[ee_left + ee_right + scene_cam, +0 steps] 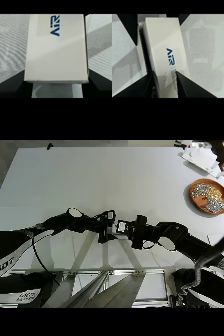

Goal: Fold the box and place the chain.

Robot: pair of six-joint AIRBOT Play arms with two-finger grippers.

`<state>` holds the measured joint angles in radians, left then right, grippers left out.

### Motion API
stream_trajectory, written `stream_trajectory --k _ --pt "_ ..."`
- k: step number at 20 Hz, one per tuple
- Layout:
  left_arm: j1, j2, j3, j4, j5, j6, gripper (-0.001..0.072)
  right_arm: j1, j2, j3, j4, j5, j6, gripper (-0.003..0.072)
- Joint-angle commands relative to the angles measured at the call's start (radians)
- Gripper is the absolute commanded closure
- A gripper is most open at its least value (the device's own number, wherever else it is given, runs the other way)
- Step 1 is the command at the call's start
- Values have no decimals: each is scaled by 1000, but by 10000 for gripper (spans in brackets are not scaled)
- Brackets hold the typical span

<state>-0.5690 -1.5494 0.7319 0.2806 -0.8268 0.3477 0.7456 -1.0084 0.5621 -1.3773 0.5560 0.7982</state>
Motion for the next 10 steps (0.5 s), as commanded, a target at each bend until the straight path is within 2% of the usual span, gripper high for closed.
stream_trajectory --k 1,4,5,6,10 --pt "0 0 0 0 0 0 437 1 1 0 -4 -3 10 362" --pt "0 0 0 0 0 0 437 0 35 2 -3 -29 9 361" --pt "0 0 0 0 0 0 437 0 51 2 -3 -34 9 333" --pt "0 0 0 0 0 0 437 0 64 2 -3 -27 10 274" --pt "0 0 0 0 0 0 437 0 78 2 -2 85 13 268"
